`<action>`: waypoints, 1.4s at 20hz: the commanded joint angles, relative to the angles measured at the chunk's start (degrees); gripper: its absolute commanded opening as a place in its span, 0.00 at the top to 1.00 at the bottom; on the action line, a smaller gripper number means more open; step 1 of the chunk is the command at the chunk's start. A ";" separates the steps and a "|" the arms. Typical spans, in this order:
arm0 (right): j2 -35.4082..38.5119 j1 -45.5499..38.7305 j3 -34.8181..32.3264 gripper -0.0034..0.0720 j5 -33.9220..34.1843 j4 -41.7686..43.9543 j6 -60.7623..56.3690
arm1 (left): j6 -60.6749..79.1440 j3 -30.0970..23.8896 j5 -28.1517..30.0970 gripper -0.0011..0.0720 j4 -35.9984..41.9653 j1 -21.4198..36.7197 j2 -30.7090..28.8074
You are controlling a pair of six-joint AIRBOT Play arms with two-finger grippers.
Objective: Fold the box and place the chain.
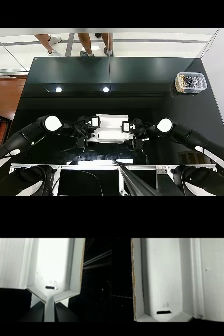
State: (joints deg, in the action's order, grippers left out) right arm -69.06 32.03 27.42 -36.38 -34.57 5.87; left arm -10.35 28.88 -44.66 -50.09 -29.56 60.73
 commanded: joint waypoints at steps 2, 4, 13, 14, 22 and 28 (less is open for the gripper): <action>-0.02 0.02 -0.04 0.78 0.02 0.00 0.00 | -0.39 -0.02 0.81 0.76 8.46 -0.35 0.22; -0.02 0.02 -0.04 0.78 0.02 0.00 0.00 | -0.37 -0.04 0.79 0.76 11.69 -0.35 1.20; 0.00 0.02 -0.04 0.78 0.02 0.00 -0.02 | -0.15 0.00 1.03 0.72 16.48 -0.35 5.68; 0.00 0.02 -0.04 0.78 0.02 0.00 0.00 | -0.15 0.00 1.07 0.53 16.46 -0.35 5.68; 0.00 0.02 -0.04 0.78 0.02 0.00 0.00 | -2.16 0.70 -0.37 0.96 11.54 -0.33 4.81; 0.00 0.02 -0.04 0.78 0.02 0.00 0.00 | -28.98 2.75 -10.69 0.95 -11.76 7.30 -5.88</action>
State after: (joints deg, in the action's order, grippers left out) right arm -69.06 32.03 27.42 -36.34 -34.59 5.87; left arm -24.82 31.14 -50.89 -49.82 -26.22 59.75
